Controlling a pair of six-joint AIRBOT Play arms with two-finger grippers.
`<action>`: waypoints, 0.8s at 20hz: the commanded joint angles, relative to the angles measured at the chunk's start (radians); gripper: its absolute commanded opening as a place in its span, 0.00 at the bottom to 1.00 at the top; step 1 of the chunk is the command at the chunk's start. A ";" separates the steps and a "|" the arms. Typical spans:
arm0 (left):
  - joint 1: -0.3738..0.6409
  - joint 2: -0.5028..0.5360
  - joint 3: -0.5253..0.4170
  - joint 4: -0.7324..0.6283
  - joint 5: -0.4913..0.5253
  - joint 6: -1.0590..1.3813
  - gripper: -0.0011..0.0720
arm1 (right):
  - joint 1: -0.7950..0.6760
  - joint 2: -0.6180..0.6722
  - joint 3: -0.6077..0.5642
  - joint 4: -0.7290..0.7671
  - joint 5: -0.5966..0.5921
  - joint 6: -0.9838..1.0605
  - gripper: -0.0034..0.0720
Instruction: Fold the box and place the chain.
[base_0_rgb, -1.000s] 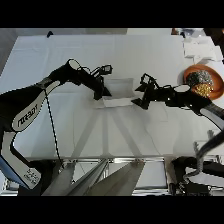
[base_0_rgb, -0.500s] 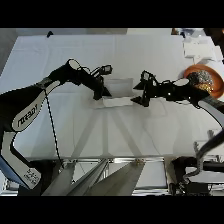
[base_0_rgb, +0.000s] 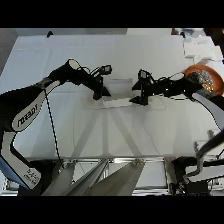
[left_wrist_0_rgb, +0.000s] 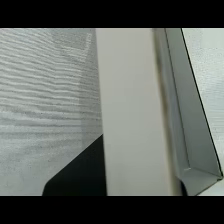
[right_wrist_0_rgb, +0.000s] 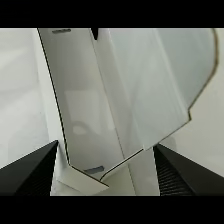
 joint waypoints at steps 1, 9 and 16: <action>-0.001 0.000 0.000 -0.002 0.000 0.000 0.03 | 0.000 -0.031 0.018 -0.010 0.073 0.003 0.90; -0.001 0.000 0.000 -0.002 0.000 0.000 0.03 | 0.001 -0.049 0.018 -0.062 0.094 -0.005 0.90; -0.001 0.000 0.000 -0.002 0.000 0.000 0.03 | 0.001 -0.050 0.018 -0.005 0.112 -0.077 0.90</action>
